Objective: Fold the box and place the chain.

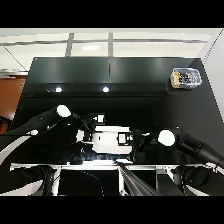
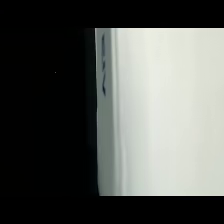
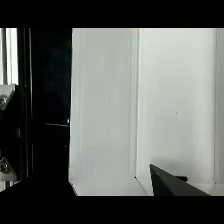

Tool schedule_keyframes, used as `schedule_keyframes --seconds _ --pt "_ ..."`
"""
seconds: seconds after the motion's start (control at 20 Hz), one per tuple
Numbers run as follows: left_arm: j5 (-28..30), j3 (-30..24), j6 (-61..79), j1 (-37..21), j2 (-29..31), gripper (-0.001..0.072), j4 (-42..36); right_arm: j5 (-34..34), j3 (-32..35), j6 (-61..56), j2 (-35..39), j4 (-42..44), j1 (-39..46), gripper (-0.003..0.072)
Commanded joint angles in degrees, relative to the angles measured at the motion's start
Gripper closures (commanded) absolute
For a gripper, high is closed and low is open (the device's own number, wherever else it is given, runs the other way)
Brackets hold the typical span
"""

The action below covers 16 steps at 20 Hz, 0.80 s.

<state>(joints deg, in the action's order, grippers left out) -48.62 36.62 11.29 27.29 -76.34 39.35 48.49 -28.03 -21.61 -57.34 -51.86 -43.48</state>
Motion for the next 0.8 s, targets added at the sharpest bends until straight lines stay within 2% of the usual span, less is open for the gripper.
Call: schedule_keyframes --seconds 0.0,0.25,0.4,0.6,0.65,0.75 --pt "0.17 0.07 0.02 0.02 0.04 0.0683 0.02 -4.42 0.00 -0.61 -1.22 3.78 -3.08 0.0010" --pt "0.15 0.07 0.02 0.02 0.04 0.0683 0.02 -8.55 -0.04 -5.18 -1.81 -1.05 -3.28 0.0010" --pt "0.17 0.07 0.02 0.02 0.04 0.0683 0.02 -8.94 -1.84 -14.29 -0.02 -2.82 -2.40 0.0009" --pt "0.42 0.07 0.02 0.02 0.04 0.0683 0.04 -8.24 -2.56 -16.57 4.31 -4.44 3.78 -0.0004" --pt "0.39 0.07 0.02 0.02 0.04 0.0683 0.02 -8.17 -2.56 -16.52 4.81 -5.05 5.42 -0.0029" --pt "0.35 0.07 0.02 0.02 0.04 0.0683 0.02 -8.02 -2.54 -16.44 4.85 -5.95 7.65 -0.0030"
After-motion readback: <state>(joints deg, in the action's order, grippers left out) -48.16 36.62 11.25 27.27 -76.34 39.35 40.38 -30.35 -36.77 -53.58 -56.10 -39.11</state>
